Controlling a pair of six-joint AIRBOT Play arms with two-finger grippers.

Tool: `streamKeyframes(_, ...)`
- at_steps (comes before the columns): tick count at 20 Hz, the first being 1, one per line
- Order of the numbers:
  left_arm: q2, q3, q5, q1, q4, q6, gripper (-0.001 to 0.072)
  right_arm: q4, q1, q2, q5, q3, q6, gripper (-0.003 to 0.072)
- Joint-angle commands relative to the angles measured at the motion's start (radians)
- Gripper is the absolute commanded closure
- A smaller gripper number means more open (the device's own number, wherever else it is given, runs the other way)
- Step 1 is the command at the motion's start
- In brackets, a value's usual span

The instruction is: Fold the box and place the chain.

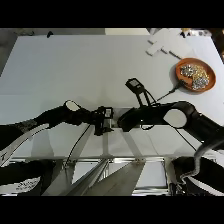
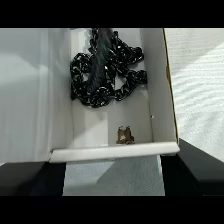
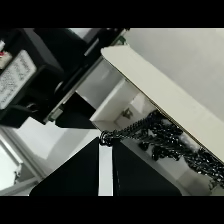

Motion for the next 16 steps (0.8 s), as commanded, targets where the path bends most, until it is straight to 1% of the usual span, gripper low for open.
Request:
streamKeyframes(1,0.001,0.0,0.0,0.0,0.001,0.0,0.0697,0.004,0.017,-0.058,-0.006,0.0,-0.027,0.067)
streamKeyframes(3,0.001,0.0,0.0,0.0,0.0,0.0,0.0697,0.005,0.017,-0.043,0.01,0.0,-0.047,0.0528)
streamKeyframes(4,0.001,0.0,0.0,0.0,0.0,0.0,0.0697,0.004,0.016,-0.027,0.019,0.001,-0.053,0.0503)
streamKeyframes(7,0.001,0.0,0.0,0.0,0.0,0.0,0.0697,-0.001,0.011,0.056,0.05,0.014,-0.09,0.0503)
streamKeyframes(9,0.001,0.0,0.0,0.0,0.0,0.0,0.0697,-0.032,-0.047,0.103,0.139,0.073,-0.106,0.0503)
streamKeyframes(12,0.001,0.0,0.0,0.0,0.0,0.0,0.0697,-0.166,-0.222,0.121,0.254,0.192,-0.095,0.0477)
streamKeyframes(14,0.001,0.0,0.0,0.0,0.0,0.0,0.0697,-0.233,-0.367,0.12,0.224,0.214,-0.094,0.0415)
streamKeyframes(16,0.001,0.0,0.0,0.0,0.0,0.0,0.0697,-0.289,-0.498,0.088,0.196,0.214,-0.081,0.0411)
